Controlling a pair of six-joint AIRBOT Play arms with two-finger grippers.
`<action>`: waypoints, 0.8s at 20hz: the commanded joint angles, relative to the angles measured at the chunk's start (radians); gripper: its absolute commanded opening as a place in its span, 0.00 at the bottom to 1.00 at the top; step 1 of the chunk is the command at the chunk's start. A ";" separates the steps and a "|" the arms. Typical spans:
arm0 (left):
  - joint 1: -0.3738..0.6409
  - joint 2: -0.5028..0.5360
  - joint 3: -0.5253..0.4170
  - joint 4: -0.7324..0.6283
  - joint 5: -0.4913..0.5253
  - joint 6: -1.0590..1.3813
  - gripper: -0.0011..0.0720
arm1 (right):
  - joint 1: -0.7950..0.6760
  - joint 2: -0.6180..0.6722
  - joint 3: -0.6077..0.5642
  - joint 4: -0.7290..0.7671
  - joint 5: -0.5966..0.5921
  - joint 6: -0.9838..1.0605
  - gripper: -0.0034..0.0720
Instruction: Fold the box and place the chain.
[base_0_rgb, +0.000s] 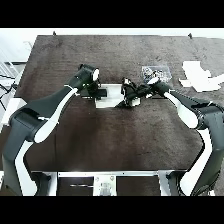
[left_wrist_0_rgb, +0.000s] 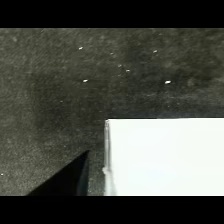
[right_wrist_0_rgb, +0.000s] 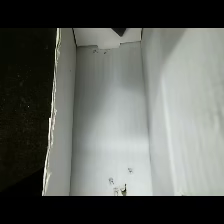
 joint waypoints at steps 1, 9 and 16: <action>-0.006 0.000 0.001 0.013 0.016 0.001 0.30 | 0.000 0.000 0.000 -0.001 0.001 0.000 0.82; -0.011 -0.002 0.001 0.038 0.014 0.000 0.04 | 0.000 0.000 0.000 -0.001 0.001 0.000 0.82; -0.011 -0.002 0.005 0.019 0.019 0.005 0.40 | 0.000 0.000 0.000 -0.001 0.001 0.000 0.82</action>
